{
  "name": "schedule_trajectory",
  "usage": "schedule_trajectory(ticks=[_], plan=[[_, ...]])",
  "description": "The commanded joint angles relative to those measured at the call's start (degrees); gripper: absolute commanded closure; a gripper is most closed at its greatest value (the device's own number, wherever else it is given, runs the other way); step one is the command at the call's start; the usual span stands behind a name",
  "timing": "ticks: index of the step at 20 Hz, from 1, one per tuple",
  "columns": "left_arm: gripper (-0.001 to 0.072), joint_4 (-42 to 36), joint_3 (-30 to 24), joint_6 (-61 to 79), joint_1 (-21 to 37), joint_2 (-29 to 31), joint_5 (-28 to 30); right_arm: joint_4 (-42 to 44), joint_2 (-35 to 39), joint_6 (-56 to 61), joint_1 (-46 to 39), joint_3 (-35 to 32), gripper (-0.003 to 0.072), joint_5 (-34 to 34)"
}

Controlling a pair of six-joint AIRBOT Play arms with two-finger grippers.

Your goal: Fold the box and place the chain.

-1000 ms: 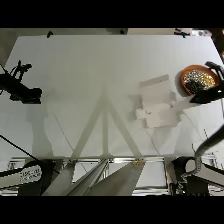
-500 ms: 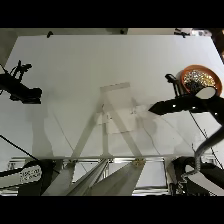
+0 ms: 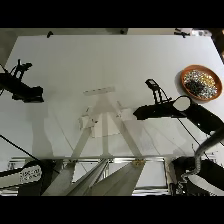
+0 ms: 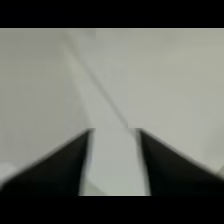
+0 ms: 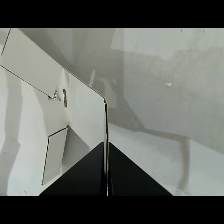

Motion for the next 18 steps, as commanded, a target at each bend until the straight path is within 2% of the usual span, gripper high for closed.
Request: schedule_trajectory(ticks=[1,3,4,7,14,18], plan=[[0.0196,-13.7,0.0,12.7,-0.6,-0.2,-0.2,0.0,0.0,1.3,1.4,-0.1,0.0676,-1.2],[0.0126,-23.9,0.0,18.8,-1.2,-0.6,-1.5,0.0,0.0,1.3,1.4,-0.1,0.0676,-1.1],[0.0128,-26.4,0.0,21.8,-2.0,-0.7,-2.9,0.0,0.0,1.3,1.4,-0.1,0.0676,-1.2],[0.0134,-26.8,0.0,30.9,-6.3,-1.5,-7.2,0.0,0.0,1.3,1.4,-0.1,0.0676,-1.2],[0.0132,-28.1,0.0,41.8,-18.7,-6.7,-7.0,0.0,0.0,1.3,1.4,-0.1,0.0675,-1.0],[0.0132,-31.4,0.0,44.8,-20.7,-11.2,-7.1,0.1,0.0,1.3,1.4,-0.1,0.0675,0.3]])
